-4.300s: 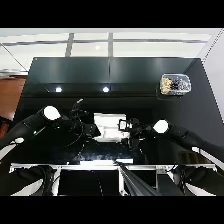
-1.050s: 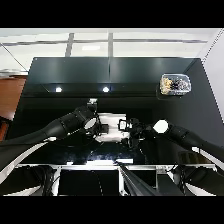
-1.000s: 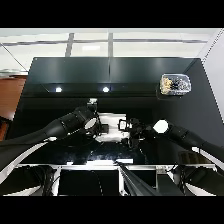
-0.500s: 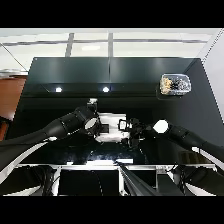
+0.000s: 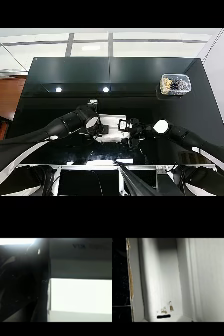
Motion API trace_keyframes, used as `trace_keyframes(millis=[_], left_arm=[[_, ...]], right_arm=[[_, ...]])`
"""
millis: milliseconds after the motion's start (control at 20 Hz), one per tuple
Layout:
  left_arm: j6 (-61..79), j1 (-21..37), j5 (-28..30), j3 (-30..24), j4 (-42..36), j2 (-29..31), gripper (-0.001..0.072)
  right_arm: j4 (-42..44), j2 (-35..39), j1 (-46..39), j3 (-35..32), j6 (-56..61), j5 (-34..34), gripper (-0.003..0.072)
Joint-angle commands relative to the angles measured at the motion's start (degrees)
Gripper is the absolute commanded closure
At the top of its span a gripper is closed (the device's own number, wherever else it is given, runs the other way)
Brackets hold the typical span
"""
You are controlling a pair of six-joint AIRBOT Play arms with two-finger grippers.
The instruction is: Fold the box and place the chain.
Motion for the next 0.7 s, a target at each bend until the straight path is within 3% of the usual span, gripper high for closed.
trace_keyframes(millis=[0,350,400,550,650], left_arm=[[-0.1,0.0,-0.8,0.5,0.4,0.1,0.0351],[0.0,0.1,0.2,0.8,0.5,0.1,0.0371],[0.0,0.0,0.7,0.8,0.5,0.0,0.046],[0.0,-0.2,0.2,0.8,0.5,0.0,0.052],[0.0,-0.2,0.0,0.8,0.4,0.0,0.0677]], right_arm=[[0.0,0.0,0.0,0.0,0.0,0.0,0.0217],[0.0,0.0,0.0,0.0,0.0,0.0,0.0217],[0.0,0.0,0.0,0.0,0.0,0.0,0.0217],[0.0,0.0,0.0,0.0,0.0,0.0,0.0217],[0.0,0.0,0.0,0.0,0.0,0.0,0.0217]])
